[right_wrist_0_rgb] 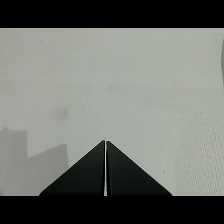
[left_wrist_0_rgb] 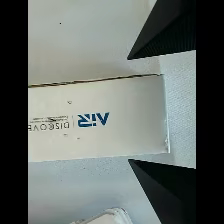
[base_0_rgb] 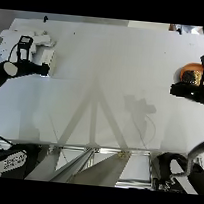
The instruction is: Fold the box and place the chain.
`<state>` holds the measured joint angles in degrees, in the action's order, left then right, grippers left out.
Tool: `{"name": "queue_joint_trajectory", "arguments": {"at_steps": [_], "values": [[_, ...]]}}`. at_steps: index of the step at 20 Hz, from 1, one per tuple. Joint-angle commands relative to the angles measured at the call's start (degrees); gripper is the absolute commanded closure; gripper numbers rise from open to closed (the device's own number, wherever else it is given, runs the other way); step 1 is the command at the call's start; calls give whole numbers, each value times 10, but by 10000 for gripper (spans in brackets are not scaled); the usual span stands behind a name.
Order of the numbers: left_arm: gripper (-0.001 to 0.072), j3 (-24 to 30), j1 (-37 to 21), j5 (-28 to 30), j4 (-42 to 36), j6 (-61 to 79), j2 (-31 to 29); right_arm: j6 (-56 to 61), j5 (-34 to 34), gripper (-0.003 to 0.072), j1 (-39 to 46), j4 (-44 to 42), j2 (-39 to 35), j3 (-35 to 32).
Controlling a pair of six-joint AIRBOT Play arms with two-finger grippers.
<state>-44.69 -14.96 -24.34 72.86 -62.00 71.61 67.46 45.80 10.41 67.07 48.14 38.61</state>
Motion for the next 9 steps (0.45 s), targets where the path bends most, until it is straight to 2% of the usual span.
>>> {"name": "queue_joint_trajectory", "arguments": {"at_steps": [1, 6, 9], "values": [[11, 0, 0, -45, 2, 5, -55, 0, 0, 679, 0, 0, 0, 1], [12, 0, 0, -41, 3, 5, -166, 0, 0, 679, 0, 0, 0, 1], [12, 0, 0, -22, 3, 5, -210, 0, 0, 679, 0, 0, 0, 1]]}}
